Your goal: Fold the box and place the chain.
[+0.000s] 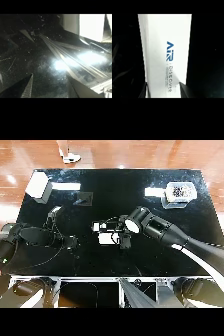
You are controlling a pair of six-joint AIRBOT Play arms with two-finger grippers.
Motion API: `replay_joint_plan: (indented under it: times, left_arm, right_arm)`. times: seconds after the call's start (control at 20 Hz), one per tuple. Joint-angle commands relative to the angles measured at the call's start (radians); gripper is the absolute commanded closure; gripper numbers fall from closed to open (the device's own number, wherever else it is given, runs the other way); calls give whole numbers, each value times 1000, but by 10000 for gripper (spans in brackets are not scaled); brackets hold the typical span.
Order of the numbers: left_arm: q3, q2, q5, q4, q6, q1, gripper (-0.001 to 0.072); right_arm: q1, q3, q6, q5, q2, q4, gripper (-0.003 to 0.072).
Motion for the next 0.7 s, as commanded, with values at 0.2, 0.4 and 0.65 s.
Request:
replay_joint_plan:
  times: [0.2,0.4,0.65]
  left_arm:
    - [0,0,-6,-2,0,0,199]
    - [0,0,-10,-3,0,0,199]
    - [0,0,-9,-3,0,0,200]
  right_arm:
    - [0,5,0,16,5,-23,478]
    - [0,29,0,43,5,-23,478]
    - [0,48,0,45,5,-23,479]
